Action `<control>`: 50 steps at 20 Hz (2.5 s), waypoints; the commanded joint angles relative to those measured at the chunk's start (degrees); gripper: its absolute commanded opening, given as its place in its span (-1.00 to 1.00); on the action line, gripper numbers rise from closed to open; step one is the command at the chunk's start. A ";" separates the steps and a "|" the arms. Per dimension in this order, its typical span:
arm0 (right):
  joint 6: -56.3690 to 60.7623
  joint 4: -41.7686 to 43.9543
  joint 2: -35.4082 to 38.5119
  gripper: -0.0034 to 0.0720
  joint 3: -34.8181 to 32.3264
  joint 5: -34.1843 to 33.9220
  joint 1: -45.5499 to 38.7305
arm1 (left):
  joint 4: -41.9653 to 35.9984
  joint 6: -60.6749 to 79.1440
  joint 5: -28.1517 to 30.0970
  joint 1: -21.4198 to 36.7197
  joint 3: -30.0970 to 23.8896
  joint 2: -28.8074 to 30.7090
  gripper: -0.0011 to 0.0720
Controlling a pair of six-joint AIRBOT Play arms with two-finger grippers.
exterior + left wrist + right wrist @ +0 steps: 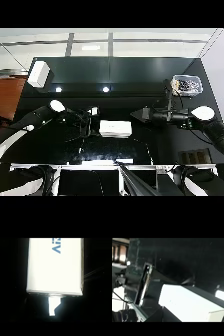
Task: Fold the box and place the chain.
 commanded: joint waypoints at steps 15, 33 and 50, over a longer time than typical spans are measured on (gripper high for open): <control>-1.62 -13.75 10.51 -0.84 0.04 20.26 -32.46 | 8.90 -26.29 -11.91 -4.72 14.56 10.56 0.96; -1.60 -14.62 10.60 -0.84 0.04 18.38 -32.46 | 5.33 -23.30 1.05 -15.17 14.58 -3.17 0.96; -1.57 -14.62 10.60 -0.84 0.04 18.43 -32.46 | 5.05 -23.32 -0.42 -15.19 14.56 -3.63 0.96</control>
